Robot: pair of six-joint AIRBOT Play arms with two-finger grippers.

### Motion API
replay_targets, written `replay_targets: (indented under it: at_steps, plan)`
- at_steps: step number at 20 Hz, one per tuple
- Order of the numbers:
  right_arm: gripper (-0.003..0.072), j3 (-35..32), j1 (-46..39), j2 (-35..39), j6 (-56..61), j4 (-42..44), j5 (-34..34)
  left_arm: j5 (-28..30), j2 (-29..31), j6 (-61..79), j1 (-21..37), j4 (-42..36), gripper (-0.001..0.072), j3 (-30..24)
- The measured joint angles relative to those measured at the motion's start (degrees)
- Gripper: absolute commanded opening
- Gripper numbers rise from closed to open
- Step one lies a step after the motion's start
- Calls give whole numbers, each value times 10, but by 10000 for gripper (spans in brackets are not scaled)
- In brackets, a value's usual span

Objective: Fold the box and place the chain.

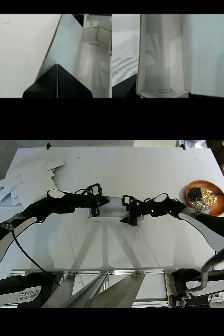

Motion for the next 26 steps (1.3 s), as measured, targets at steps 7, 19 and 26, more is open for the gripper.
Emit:
replay_targets:
  at_steps: [7, 19, 26]
  plan:
    - [432, 0, 0, 0, 0, 1, 1, 72, -35, 0, 5, -40, 7, 0]
    - [432, 0, 0, 0, -1, -1, 1, -56, 5, -27, 56, -4, 6, 0]
    - [432, 0, 0, 0, -1, -2, 1, -149, 14, -166, 87, 217, 5, -17]
